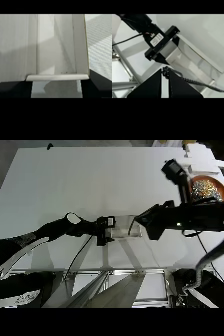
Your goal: Fold the box and place the chain.
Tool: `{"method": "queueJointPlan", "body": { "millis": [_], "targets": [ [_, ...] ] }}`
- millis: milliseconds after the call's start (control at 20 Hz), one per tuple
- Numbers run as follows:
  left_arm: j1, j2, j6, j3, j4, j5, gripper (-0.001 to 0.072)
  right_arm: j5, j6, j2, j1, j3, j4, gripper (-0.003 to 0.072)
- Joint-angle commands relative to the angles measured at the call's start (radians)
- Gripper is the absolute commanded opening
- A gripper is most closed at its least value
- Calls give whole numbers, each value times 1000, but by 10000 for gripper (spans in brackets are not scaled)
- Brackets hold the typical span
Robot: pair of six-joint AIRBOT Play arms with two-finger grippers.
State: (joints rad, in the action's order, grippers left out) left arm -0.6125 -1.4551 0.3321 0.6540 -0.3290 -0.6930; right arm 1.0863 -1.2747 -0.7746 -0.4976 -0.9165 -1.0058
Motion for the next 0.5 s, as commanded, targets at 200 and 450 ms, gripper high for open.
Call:
{"method": "queueJointPlan", "body": {
  "millis": [200,450],
  "targets": [
    [0,0,0,0,0,0,206,-216,79,-146,-87,175,-3,15],
    [0,0,0,0,0,0,206,-296,102,-245,-95,179,-1,15]
  ]
}}
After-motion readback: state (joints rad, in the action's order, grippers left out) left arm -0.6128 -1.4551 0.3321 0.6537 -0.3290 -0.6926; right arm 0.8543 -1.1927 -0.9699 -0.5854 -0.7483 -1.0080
